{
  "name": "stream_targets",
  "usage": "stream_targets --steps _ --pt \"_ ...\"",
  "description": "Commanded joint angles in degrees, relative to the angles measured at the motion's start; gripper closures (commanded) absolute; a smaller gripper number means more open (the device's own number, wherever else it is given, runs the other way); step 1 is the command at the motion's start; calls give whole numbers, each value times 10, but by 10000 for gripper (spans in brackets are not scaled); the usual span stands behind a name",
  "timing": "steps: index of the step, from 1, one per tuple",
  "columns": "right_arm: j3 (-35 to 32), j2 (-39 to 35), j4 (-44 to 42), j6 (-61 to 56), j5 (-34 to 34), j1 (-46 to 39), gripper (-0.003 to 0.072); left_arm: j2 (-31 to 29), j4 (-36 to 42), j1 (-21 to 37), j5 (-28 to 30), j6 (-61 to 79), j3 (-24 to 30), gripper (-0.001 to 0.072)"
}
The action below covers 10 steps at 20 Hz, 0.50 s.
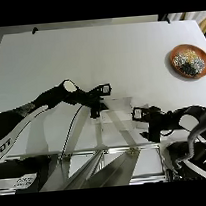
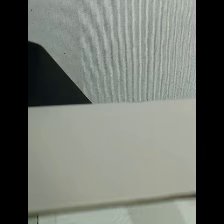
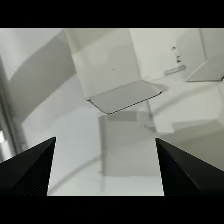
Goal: Fold the box and place the chain.
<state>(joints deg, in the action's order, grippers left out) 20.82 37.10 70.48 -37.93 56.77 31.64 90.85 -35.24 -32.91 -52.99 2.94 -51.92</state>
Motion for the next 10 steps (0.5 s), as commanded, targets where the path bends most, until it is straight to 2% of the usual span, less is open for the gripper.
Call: stream_targets --steps 1,4,10 --pt "-31 -9 36 9 -105 61 -28 0 0 0 0 0 0 700" --pt "-56 -9 43 -13 -184 96 -27 0 0 0 0 0 0 700" --pt "-57 -5 43 -105 -208 97 -20 0 0 0 0 0 0 700"
